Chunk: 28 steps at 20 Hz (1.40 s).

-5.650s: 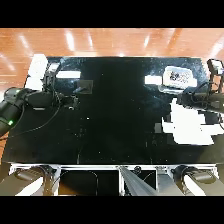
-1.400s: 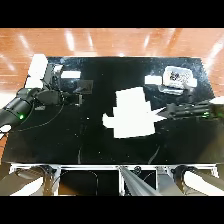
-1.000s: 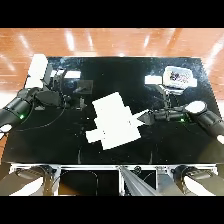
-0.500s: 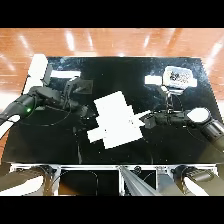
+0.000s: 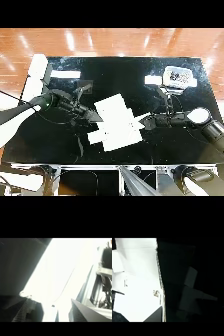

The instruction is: Fold the box and place the chain.

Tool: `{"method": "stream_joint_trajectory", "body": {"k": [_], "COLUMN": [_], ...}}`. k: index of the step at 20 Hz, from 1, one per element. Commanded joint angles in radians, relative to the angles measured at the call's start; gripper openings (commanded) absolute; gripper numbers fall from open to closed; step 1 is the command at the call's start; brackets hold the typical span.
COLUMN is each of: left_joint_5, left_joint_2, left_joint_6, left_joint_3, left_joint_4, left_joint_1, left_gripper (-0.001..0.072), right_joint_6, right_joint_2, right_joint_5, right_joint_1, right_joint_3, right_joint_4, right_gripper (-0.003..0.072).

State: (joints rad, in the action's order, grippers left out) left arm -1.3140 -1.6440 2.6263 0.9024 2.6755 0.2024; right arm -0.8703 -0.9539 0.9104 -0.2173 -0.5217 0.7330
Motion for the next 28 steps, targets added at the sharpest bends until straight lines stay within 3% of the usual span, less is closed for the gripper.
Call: {"method": "stream_joint_trajectory", "body": {"k": [1,5,8,10,11,12,13,14,17,20,22,25,28], "left_joint_5": [-0.036,0.023,0.035,0.032,0.022,0.007,-0.012,-0.027,-0.049,-0.064,-0.054,0.169,0.188], "left_joint_2": [-0.035,-0.035,-0.035,-0.035,-0.035,-0.035,-0.035,-0.035,-0.035,-0.026,0.004,0.062,0.099], "left_joint_6": [0.045,0.075,0.082,0.084,0.095,0.096,0.103,0.106,0.112,0.112,0.138,0.194,0.286], "left_joint_3": [0.014,0.015,0.016,0.018,0.021,0.028,0.037,0.05,0.107,0.188,0.216,0.203,0.193], "left_joint_4": [0.022,0.014,0.002,0.002,0.002,0.001,-0.001,-0.001,-0.056,-0.219,-0.335,-0.499,-0.45], "left_joint_1": [0.035,0.089,0.093,0.084,0.081,0.08,0.081,0.081,0.083,0.089,0.101,0.125,0.16], "left_gripper": [0.0622,0.061,0.032,0.0066,0.0035,0.0033,0.0021,0.0021,0.002,0.0019,0.0017,0.0016,0.0016], "right_joint_6": [-0.013,-0.013,-0.013,-0.013,-0.013,-0.013,-0.022,-0.056,-0.109,-0.222,-0.237,-0.236,-0.217], "right_joint_2": [0.001,0.001,0.001,0.001,0.001,0.001,0.001,0.001,0.002,0.002,0.002,0.002,0.002], "right_joint_5": [0.002,0.001,0.005,0.012,0.019,0.034,0.051,0.058,0.119,0.28,0.377,0.435,0.4], "right_joint_1": [-0.001,-0.001,-0.001,-0.001,-0.001,-0.001,-0.001,-0.001,0.025,0.141,0.242,0.352,0.375], "right_joint_3": [0.0,0.0,0.0,0.0,0.0,0.0,0.0,0.0,-0.032,-0.152,-0.245,-0.341,-0.353], "right_joint_4": [0.001,0.001,0.001,0.001,0.001,0.003,0.005,0.014,0.137,0.406,0.48,0.472,0.474], "right_gripper": [0.0032,0.0032,0.0032,0.0032,0.0033,0.0034,0.0174,0.069,0.0719,0.0713,0.0713,0.0713,0.0713]}}
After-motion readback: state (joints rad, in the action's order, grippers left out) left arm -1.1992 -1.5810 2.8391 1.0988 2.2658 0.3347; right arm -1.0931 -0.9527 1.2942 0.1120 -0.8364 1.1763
